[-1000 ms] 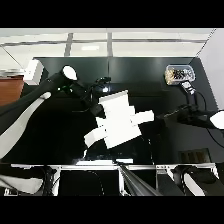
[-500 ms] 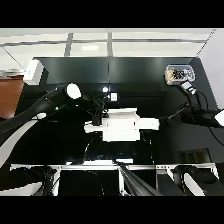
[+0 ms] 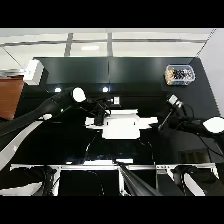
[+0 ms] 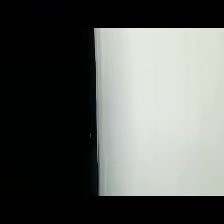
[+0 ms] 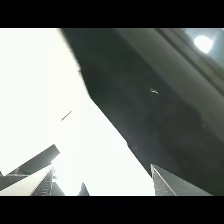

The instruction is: Fold the box and place the chain.

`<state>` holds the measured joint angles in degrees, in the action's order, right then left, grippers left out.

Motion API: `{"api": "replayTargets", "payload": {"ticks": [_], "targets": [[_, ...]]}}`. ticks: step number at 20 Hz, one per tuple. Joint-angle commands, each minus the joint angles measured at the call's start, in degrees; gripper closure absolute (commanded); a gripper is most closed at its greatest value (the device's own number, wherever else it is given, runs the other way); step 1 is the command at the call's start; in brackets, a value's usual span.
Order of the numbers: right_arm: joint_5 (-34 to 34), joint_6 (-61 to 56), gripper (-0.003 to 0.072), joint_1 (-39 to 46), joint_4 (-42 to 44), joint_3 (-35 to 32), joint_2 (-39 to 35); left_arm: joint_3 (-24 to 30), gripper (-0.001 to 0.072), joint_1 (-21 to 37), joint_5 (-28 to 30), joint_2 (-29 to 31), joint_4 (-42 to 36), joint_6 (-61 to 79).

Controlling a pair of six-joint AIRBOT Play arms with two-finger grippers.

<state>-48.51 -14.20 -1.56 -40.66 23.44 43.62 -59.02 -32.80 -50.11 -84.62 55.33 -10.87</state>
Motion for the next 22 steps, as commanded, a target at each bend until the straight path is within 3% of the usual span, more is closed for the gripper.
{"api": "replayTargets", "payload": {"ticks": [1, 3, 8, 11, 22], "targets": [[3.7, 14.0, -0.0017, -6.0, -0.2, -1.7, 2.4, 0.0, 0.0683, -0.1, 0.5, -0.1, 0.2, 0.0], [7.6, 14.6, -0.0017, -11.0, -4.2, -1.7, 3.6, 0.0, 0.0682, -0.1, 0.5, -0.1, 0.2, 0.0], [6.3, 15.1, -0.0017, -17.4, -6.5, -1.7, 8.1, 0.0, 0.0683, -0.1, 0.6, -0.1, 0.2, 0.0], [6.9, 15.8, -0.0017, -19.3, -2.9, -1.7, 10.8, 0.0, 0.0682, -0.1, 0.6, -0.1, 0.2, 0.0], [10.2, 20.8, -0.0017, -20.1, -2.5, -1.7, 12.4, 0.0, 0.0682, -0.2, 0.6, -1.3, 0.1, 0.0]]}}
